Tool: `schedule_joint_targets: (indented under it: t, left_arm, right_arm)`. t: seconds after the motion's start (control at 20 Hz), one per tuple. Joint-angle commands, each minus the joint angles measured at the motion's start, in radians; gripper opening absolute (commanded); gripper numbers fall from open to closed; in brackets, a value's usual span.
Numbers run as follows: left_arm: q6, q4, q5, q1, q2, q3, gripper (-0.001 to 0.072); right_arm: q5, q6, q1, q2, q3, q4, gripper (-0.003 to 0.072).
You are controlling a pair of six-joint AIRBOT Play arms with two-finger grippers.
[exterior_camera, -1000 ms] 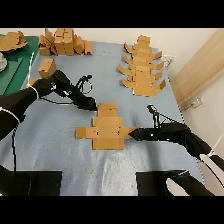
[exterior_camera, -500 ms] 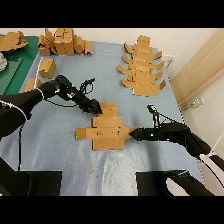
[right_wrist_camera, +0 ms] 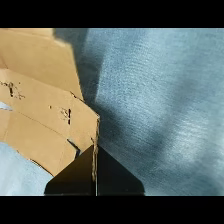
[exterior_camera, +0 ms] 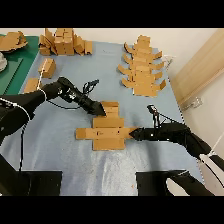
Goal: Fold the box.
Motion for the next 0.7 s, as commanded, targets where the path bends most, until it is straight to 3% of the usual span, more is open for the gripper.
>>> schedule_joint_targets:
  t: [0.0, 0.05, 0.5, 0.6, 0.65]
  left_arm:
    - [0.042, -0.022, -0.080, 0.013, -0.001, 0.000, 0.0249]
    - [0.056, -0.029, -0.090, 0.011, -0.001, 0.000, 0.0215]
    - [0.080, -0.039, -0.045, 0.010, -0.007, 0.000, 0.0217]
    - [0.083, -0.059, -0.047, 0.010, -0.021, 0.000, 0.0324]
    - [0.084, -0.064, -0.047, 0.010, -0.028, 0.000, 0.0323]
  right_arm:
    - [-0.003, 0.000, 0.000, 0.001, 0.000, 0.001, 0.0000]
    - [-0.003, 0.000, 0.000, 0.001, 0.000, 0.001, 0.0000]
    - [-0.003, 0.000, 0.000, 0.000, 0.000, -0.001, 0.0001]
    - [-0.003, 0.000, 0.000, 0.000, 0.000, -0.001, 0.0001]
    - [-0.003, 0.000, 0.000, 0.000, 0.000, -0.001, 0.0001]
